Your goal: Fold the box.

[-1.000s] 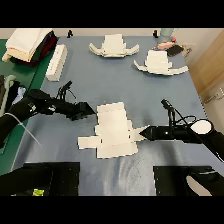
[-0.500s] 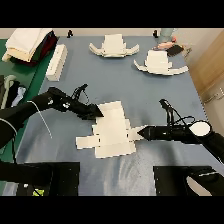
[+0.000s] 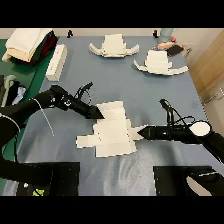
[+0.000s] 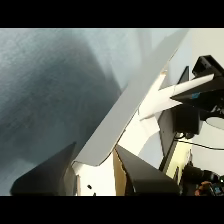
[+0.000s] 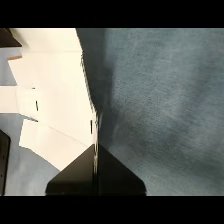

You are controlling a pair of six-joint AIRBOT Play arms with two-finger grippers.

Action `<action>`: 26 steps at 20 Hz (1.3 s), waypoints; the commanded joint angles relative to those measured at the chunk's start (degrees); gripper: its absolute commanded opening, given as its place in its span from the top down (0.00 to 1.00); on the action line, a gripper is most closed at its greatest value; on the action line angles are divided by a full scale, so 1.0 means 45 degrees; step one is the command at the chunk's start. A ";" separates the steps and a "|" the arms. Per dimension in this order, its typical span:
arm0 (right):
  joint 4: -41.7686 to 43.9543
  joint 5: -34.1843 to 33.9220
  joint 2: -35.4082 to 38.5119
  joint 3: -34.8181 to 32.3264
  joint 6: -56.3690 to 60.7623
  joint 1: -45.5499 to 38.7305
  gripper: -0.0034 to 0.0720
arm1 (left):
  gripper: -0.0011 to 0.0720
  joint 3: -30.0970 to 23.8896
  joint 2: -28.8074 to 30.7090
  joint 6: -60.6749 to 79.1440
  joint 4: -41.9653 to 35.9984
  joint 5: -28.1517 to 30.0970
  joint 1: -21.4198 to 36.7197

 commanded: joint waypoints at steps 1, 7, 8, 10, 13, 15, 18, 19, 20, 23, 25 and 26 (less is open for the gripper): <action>-0.0063 0.0015 0.0005 -0.0005 0.0000 0.0015 0.95 | 0.52 0.0277 -0.0223 0.0505 -0.0097 -0.0617 -0.0228; -0.0083 0.0024 0.0010 -0.0005 0.0000 0.0015 0.95 | 0.84 0.0476 -0.0583 0.1035 -0.0107 -0.0593 -0.0646; -0.0083 0.0024 0.0005 -0.0005 0.0000 0.0015 0.95 | 0.84 0.0476 -0.0583 0.1078 -0.0107 -0.0597 -0.0646; -0.0131 0.0015 0.0010 -0.0005 -0.0005 0.0015 0.95 | 0.96 0.0476 -0.0583 0.1389 -0.0112 -0.0656 -0.0646; -0.0185 -0.0155 0.0010 0.0000 0.0005 0.0010 0.57 | 0.96 0.0476 -0.0583 0.1268 -0.0214 -0.0729 -0.0646; -0.0447 -0.0568 0.0010 0.0019 0.0015 -0.0024 0.49 | 0.96 0.0568 -0.0583 0.1273 -0.0199 -0.0680 -0.0646; -0.2244 -0.1156 0.0015 0.0335 0.1248 -0.0335 0.49 | 0.97 0.0908 -0.0418 0.3055 -0.0223 -0.0622 -0.0665; -0.3225 -0.1137 0.0039 0.0641 0.2254 -0.0578 0.47 | 0.97 0.0908 -0.0175 0.3657 -0.0228 -0.0291 -0.0738; -0.4177 -0.1015 0.0039 0.1010 0.3186 -0.0855 0.42 | 0.97 0.0908 0.0151 0.4070 -0.0199 0.0102 -0.0884; -0.6183 -0.0180 0.0039 0.2531 0.4911 -0.1651 0.33 | 0.97 0.0724 0.1545 0.5469 -0.0083 0.1739 -0.1724; -0.6125 0.0335 0.0039 0.3575 0.5017 -0.1851 0.33 | 0.97 0.0369 0.2594 0.6839 -0.0102 0.3463 -0.2472; -0.5853 0.0437 0.0039 0.4031 0.5013 -0.1841 0.33 | 0.97 0.0146 0.3041 0.7456 -0.0107 0.4260 -0.2875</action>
